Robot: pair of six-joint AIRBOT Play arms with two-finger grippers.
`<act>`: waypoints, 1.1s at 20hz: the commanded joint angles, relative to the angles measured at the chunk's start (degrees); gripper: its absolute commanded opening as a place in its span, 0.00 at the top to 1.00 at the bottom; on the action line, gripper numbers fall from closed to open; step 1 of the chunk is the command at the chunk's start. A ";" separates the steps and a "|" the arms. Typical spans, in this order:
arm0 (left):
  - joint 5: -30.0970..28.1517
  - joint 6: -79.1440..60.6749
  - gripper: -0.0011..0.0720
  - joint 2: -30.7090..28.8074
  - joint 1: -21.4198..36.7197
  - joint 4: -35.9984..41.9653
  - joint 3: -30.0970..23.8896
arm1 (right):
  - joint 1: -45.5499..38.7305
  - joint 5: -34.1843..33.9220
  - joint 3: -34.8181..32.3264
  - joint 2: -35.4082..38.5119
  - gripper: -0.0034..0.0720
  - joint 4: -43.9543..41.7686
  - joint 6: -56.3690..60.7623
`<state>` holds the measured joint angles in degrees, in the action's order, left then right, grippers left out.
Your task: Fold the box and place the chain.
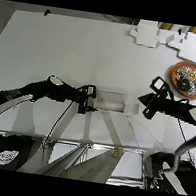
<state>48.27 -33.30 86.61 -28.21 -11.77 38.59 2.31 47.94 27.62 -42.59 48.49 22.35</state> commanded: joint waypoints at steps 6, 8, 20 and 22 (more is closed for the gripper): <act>-0.02 -0.04 0.52 -0.02 -0.02 -0.02 0.02 | -4.87 -3.52 0.04 -8.72 0.93 6.78 31.50; -0.04 -0.04 0.52 -0.02 -0.02 -0.02 0.02 | -4.87 -2.27 0.04 -13.99 0.93 6.73 33.40; -0.04 -0.04 0.52 -0.02 -0.02 -0.02 0.02 | -2.95 3.93 -1.25 -24.44 0.93 -0.92 35.28; -0.02 -0.04 0.52 -0.02 -0.02 -0.02 0.02 | -2.08 4.22 -1.25 -25.57 0.93 -2.01 35.19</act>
